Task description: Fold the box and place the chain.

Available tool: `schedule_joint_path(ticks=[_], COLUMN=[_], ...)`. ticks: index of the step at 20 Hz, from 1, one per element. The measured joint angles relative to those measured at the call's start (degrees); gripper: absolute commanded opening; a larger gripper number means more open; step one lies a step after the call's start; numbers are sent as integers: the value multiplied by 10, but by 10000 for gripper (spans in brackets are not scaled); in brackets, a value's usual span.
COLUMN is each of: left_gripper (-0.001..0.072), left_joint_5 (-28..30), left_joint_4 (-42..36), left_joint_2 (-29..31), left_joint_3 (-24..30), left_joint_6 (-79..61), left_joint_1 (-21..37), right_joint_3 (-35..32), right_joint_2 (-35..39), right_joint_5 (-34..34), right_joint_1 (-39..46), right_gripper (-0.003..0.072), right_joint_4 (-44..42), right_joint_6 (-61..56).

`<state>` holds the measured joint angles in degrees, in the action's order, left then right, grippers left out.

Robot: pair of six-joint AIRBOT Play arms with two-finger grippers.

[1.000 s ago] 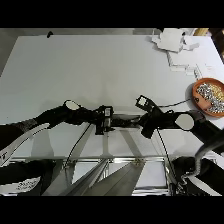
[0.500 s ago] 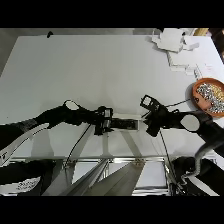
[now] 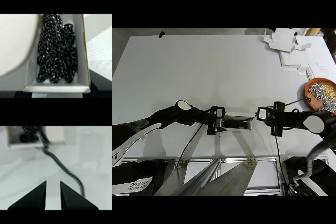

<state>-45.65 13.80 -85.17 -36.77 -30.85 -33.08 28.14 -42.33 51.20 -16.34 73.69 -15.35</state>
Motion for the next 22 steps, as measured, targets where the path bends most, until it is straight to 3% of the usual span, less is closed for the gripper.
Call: schedule_joint_path(ticks=[5,12,18,22], left_gripper=[278,278,278,278], left_joint_5=[0,0,0,0], left_joint_4=[0,0,0,0], left_joint_2=[0,0,0,0], left_joint_3=[0,0,0,0], left_joint_6=[0,0,0,0], left_joint_1=[0,0,0,0], right_joint_3=[0,1,7,41], right_joint_2=[-61,-186,-241,-262], right_joint_5=[-52,-139,-155,-128], right_joint_1=[90,140,169,173], right_gripper=[201,201,201,201], right_joint_4=[-9,-127,-199,-230], right_joint_6=[150,369,479,497])
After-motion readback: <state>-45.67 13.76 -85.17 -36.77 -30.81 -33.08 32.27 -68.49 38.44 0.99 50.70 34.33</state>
